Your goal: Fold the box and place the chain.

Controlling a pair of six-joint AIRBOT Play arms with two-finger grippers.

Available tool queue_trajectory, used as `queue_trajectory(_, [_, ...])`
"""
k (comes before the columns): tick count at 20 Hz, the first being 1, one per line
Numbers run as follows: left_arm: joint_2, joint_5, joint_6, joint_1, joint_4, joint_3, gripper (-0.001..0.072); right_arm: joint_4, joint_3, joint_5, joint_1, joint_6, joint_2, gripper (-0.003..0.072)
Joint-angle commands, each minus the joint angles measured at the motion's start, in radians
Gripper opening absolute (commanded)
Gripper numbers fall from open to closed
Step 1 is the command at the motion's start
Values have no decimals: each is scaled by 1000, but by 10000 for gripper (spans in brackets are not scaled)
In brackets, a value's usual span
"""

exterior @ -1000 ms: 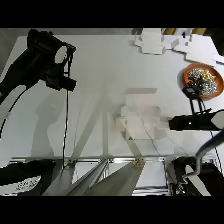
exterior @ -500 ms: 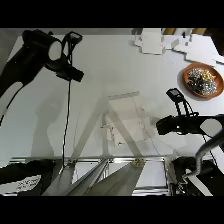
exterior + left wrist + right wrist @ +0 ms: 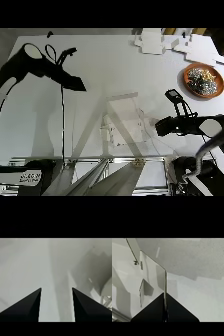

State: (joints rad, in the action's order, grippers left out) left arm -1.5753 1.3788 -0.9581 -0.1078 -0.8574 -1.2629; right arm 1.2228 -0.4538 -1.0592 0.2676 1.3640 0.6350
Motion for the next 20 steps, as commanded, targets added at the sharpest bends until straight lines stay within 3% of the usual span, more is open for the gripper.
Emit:
queue_trajectory(1, [-11,-10,324,-14,212,137,437,0,0,0,1,0,-1,16])
queue_trajectory(4, [-12,-6,597,-86,389,250,437,-1,0,0,1,1,-1,16])
queue_trajectory(7, [-14,-51,679,-134,479,274,438,-1,0,-3,1,1,-1,16])
queue_trajectory(16, [-40,-145,686,-261,475,274,438,-2,0,-7,1,1,-1,16])
queue_trajectory(20, [-45,-141,684,-247,475,274,470,-1,0,-26,1,0,-1,16])
